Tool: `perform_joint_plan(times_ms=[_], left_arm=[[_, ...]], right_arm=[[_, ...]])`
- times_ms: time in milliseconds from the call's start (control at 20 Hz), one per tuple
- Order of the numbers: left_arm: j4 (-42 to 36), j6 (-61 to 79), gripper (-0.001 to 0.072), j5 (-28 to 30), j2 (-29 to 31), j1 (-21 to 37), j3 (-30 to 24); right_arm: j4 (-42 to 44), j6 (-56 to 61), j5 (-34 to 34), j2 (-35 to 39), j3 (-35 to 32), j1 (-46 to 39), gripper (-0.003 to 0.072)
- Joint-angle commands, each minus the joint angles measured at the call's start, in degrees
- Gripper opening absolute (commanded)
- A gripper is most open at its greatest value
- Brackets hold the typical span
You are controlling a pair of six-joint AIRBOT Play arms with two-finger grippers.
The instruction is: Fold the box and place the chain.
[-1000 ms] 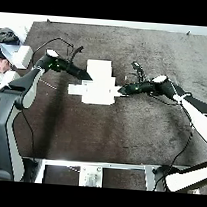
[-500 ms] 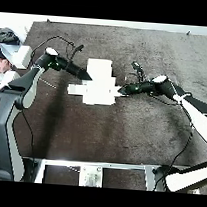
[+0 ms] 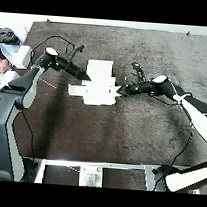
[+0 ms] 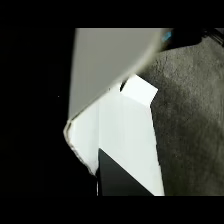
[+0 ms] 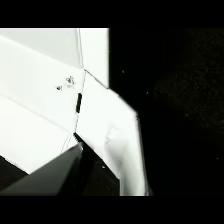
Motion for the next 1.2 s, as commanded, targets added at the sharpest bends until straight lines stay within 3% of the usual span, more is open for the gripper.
perform_joint_plan(times_ms=[0,350,750,1150], left_arm=[[0.04,9.68,0.001,-0.02,0.02,-0.02,0.07],[-0.66,33.29,0.0008,0.09,0.02,-0.02,0.07],[-2.82,40.48,0.0006,6.69,0.13,-0.02,-0.35],[-3.58,42.93,0.0005,10.73,0.15,0.09,-6.05]], right_arm=[[0.22,0.31,-0.42,0.87,0.09,-2.34,0.0374],[0.63,0.24,-2.1,4.87,0.09,-6.67,0.0374],[0.0,0.02,-9.44,4.61,0.04,-3.72,0.0374],[-0.92,-5.05,-10.51,4.61,0.04,-3.06,0.0374]])
